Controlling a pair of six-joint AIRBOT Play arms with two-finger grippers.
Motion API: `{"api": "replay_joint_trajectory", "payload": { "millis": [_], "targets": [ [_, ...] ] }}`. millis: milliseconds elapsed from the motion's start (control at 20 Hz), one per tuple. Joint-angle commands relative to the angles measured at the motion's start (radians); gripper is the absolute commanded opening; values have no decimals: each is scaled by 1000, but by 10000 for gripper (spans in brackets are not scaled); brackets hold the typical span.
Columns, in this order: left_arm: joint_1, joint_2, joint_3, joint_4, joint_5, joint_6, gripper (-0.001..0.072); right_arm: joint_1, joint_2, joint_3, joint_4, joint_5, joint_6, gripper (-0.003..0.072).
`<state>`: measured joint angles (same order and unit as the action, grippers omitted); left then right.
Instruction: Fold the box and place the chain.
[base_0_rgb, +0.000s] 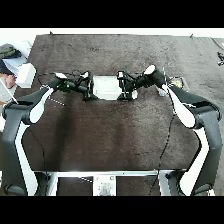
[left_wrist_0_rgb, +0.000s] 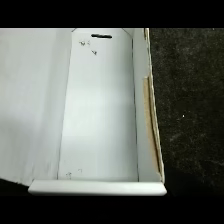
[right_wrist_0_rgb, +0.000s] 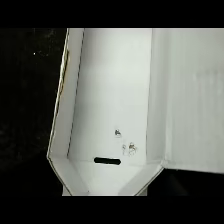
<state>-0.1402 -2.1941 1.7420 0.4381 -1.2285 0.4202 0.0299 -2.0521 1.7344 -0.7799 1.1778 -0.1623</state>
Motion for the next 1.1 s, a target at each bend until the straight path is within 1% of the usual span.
{"api": "replay_joint_trajectory", "payload": {
  "millis": [0,150,300,400,450,500,550,600,650,700,750,900,1050],
  "targets": [
    [1,0,1,1,-1,0,282,-13,11,0,-64,1,64,596],
    [1,0,1,1,-1,0,282,-60,29,0,-81,5,136,595],
    [1,0,1,1,-1,0,282,-116,84,0,-79,5,190,593],
    [1,0,1,1,-1,0,282,-130,116,0,-40,41,195,591],
    [1,0,1,1,-1,0,282,-130,122,0,9,72,195,554],
    [1,0,1,1,-2,0,282,-126,122,0,63,105,195,385],
    [1,0,1,1,-1,0,282,-117,121,0,120,131,193,172],
    [1,0,1,1,-1,0,282,-106,119,0,163,144,193,13],
    [1,0,1,1,-1,0,282,-91,118,0,204,137,193,-10],
    [1,0,1,1,-1,0,282,-71,116,0,232,116,193,-10],
    [1,0,1,1,-1,0,282,-51,114,0,246,76,193,-10],
    [1,0,1,1,-1,0,282,-7,113,0,243,-104,196,-11],
    [1,0,1,1,-1,0,282,-5,106,0,245,-218,239,-11]
  ]
}}
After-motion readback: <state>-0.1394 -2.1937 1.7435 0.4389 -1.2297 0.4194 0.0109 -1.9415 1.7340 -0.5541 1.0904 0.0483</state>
